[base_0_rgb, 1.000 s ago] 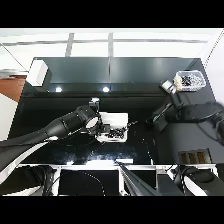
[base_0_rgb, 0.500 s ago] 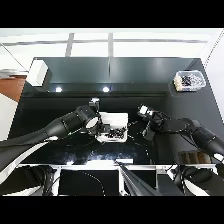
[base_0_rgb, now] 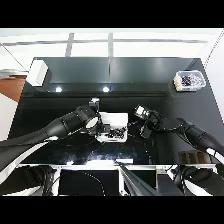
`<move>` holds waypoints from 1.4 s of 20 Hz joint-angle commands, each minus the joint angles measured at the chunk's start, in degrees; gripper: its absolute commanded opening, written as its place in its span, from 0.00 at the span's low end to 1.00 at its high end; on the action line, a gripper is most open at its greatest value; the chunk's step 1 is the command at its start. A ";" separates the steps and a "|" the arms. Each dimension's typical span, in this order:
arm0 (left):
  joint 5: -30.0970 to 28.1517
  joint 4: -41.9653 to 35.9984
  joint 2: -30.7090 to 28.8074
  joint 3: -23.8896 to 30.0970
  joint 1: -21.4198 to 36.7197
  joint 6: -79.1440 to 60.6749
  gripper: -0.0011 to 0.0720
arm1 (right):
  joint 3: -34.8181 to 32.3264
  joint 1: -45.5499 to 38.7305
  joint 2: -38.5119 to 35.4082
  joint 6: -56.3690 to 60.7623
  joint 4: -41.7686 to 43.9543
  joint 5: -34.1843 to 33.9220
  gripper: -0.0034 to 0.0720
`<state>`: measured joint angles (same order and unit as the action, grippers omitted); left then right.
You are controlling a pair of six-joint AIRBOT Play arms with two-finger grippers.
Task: Fold the box and place the chain.
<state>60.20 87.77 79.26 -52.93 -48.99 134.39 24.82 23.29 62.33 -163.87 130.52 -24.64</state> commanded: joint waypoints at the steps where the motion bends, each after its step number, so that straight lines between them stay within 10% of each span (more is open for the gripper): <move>1: -0.07 -0.02 0.02 -0.02 0.00 0.00 0.06 | 0.04 0.04 0.35 -0.52 1.46 0.92 0.61; 14: -0.11 -0.02 0.02 -0.02 0.00 0.00 0.06 | 0.22 0.98 2.54 -0.52 1.68 2.86 0.61; 18: 0.04 -0.02 0.02 -0.02 0.00 0.00 0.06 | 0.24 3.58 2.54 -0.48 1.49 3.78 0.08; 28: 0.42 -0.02 0.02 -0.02 0.00 0.00 0.06 | 2.08 -0.68 -8.52 10.03 -3.72 -5.88 0.08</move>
<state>60.53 87.74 79.26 -52.93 -48.99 134.41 25.96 24.58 58.59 -158.58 129.14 -25.87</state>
